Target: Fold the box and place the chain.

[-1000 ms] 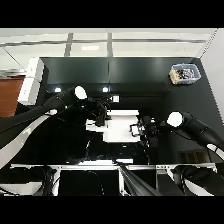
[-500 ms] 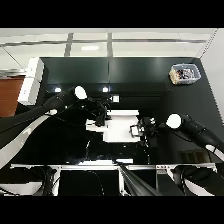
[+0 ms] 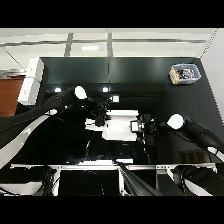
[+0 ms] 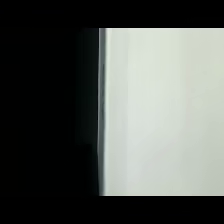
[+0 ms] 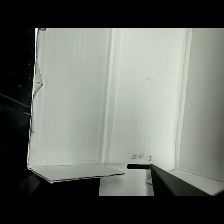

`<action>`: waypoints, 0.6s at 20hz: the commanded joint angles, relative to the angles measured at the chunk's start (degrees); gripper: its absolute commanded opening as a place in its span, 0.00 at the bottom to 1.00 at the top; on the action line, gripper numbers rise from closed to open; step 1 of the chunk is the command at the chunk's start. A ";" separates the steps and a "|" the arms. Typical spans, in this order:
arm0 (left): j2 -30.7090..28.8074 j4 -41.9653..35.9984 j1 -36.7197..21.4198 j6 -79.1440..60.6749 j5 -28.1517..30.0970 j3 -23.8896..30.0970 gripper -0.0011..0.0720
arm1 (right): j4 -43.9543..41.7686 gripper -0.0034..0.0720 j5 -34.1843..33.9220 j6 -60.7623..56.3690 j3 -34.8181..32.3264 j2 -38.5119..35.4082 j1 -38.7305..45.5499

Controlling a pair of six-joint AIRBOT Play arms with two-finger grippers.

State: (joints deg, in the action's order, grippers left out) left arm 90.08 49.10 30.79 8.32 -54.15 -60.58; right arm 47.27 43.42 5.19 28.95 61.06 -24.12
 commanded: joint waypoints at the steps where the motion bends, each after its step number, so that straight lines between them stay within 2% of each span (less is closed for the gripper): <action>1: 0.04 -0.07 0.00 0.00 -0.11 -0.07 0.05 | -0.94 0.93 -0.44 -3.87 -0.02 -3.23 0.11; 6: 0.04 -0.07 0.00 0.00 -0.13 -0.07 0.05 | -0.94 0.93 -0.66 -13.35 -0.02 -4.13 0.13; 12: 0.04 -0.07 0.00 0.00 -0.13 -0.07 0.05 | -0.70 0.93 -2.03 -13.55 -0.02 -4.13 0.13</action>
State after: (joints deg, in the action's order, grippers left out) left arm 90.11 48.99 30.79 8.36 -54.24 -60.60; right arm 46.30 42.37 -7.42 28.95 57.01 -24.03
